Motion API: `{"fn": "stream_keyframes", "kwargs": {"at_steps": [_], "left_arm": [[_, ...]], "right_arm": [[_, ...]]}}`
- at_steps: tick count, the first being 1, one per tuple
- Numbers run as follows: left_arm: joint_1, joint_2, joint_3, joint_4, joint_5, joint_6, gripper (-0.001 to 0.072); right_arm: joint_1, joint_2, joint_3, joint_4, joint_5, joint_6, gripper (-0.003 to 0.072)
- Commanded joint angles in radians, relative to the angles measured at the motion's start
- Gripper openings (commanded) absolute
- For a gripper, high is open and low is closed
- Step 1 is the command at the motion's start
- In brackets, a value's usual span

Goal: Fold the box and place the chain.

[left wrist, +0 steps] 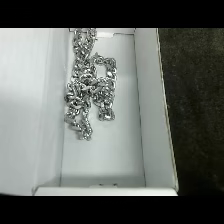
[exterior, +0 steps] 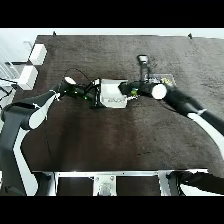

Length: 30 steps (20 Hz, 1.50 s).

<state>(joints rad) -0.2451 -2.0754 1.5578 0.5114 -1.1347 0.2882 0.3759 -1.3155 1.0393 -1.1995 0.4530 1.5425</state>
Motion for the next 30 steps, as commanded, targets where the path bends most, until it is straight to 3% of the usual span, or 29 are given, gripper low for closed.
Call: {"fn": "stream_keyframes", "kwargs": {"at_steps": [1, 4, 8, 10, 16, 18, 19, 20, 21, 24, 30], "left_arm": [[0.001, 0.000, 0.001, 0.000, 0.000, 0.000, 0.0178], [0.000, 0.000, 0.001, 0.000, 0.000, 0.000, 0.0178], [0.000, 0.000, 0.001, 0.000, 0.000, 0.000, 0.0178], [0.000, 0.000, 0.001, 0.000, 0.000, 0.000, 0.0178], [0.000, 0.000, 0.001, 0.000, 0.000, 0.000, 0.0178], [0.000, 0.000, 0.001, 0.000, 0.000, 0.000, 0.0178], [0.000, 0.000, 0.001, 0.000, 0.000, 0.000, 0.0178], [0.000, 0.000, 0.001, 0.000, 0.000, 0.000, 0.0178], [0.000, 0.000, 0.001, 0.000, 0.000, 0.000, 0.0178], [0.000, 0.000, 0.001, 0.000, 0.000, 0.000, 0.0178], [0.000, 0.000, 0.001, 0.000, 0.000, 0.000, 0.0178]], "right_arm": [[-0.171, 0.100, -0.062, -0.034, 0.080, 0.044, 0.0560], [-0.316, 0.075, -0.161, 0.003, 0.044, 0.141, 0.0560], [-0.339, -0.082, -0.173, 0.131, -0.077, 0.122, 0.0560], [-0.318, -0.161, -0.144, 0.165, -0.134, 0.121, 0.0560], [-0.255, -0.342, 0.044, 0.185, -0.139, 0.112, 0.0544], [-0.261, -0.379, 0.066, 0.203, -0.151, 0.111, 0.0367], [-0.266, -0.384, 0.068, 0.209, -0.166, 0.110, 0.0219], [-0.266, -0.383, 0.068, 0.209, -0.174, 0.106, 0.0074], [-0.266, -0.376, 0.068, 0.208, -0.173, 0.105, 0.0010], [-0.256, -0.295, 0.065, 0.193, -0.121, 0.095, 0.0008], [-0.145, 0.072, 0.042, 0.079, -0.069, 0.096, 0.0006]]}}
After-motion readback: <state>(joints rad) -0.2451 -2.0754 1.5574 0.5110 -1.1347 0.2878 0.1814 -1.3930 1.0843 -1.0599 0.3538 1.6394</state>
